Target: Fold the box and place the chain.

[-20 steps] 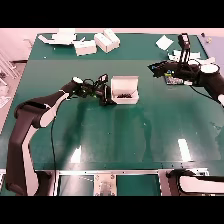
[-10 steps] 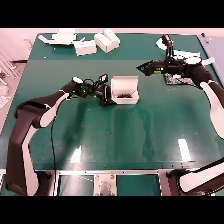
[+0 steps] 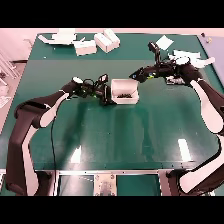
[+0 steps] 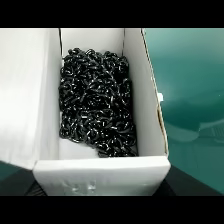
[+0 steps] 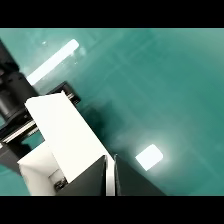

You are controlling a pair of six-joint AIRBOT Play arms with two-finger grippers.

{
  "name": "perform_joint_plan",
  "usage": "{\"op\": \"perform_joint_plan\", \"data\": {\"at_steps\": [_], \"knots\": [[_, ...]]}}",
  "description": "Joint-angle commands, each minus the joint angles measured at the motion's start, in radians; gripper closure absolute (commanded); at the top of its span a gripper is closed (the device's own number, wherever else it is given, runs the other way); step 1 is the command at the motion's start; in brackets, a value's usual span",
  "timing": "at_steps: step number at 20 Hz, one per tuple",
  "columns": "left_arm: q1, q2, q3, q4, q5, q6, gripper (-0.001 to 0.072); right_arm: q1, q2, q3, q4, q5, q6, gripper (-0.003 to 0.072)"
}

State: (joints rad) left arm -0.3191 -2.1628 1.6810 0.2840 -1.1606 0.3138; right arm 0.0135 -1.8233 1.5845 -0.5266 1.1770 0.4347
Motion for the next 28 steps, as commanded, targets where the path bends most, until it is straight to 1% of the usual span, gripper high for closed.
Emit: {"op": "perform_joint_plan", "data": {"at_steps": [1,6,8,9,12,14,19,23,24,26,28], "knots": [[0.0,0.001,0.001,0.0,0.0,0.0,0.0364,0.004,-0.003,0.004,-0.049,0.104,0.002,0.062],[0.0,0.001,0.001,0.0,0.0,0.0,0.0364,0.004,0.008,0.024,-0.096,0.242,0.001,0.0618],[0.0,0.001,0.001,0.0,0.0,0.0,0.0364,0.004,0.027,0.032,-0.109,0.266,-0.003,0.0586],[0.0,0.001,0.001,0.0,0.0,0.0,0.0364,0.004,0.039,0.034,-0.124,0.266,-0.003,0.0542],[0.0,0.001,0.001,0.0,0.0,0.0,0.0364,0.005,0.056,0.035,-0.147,0.264,-0.032,0.0533],[0.0,0.001,0.001,0.0,0.0,0.0,0.0364,0.011,0.055,0.04,-0.147,0.248,-0.064,0.0533],[0.0,0.001,0.001,0.0,0.001,0.0,0.0364,0.04,0.055,0.092,-0.123,0.079,-0.091,0.0534],[0.0,0.001,0.001,0.0,0.001,0.0,0.0364,0.059,0.054,0.097,-0.122,-0.005,-0.138,0.0532],[0.0,0.001,0.001,0.0,0.001,0.0,0.0364,0.06,0.052,0.097,-0.124,-0.012,-0.138,0.0532],[0.0,0.001,0.001,0.0,0.001,0.0,0.0364,0.06,0.04,0.097,-0.14,0.003,-0.136,0.0462],[0.0,0.001,0.001,0.0,0.0,0.0,0.0364,0.06,0.024,0.095,-0.163,0.054,-0.136,0.0443]]}}
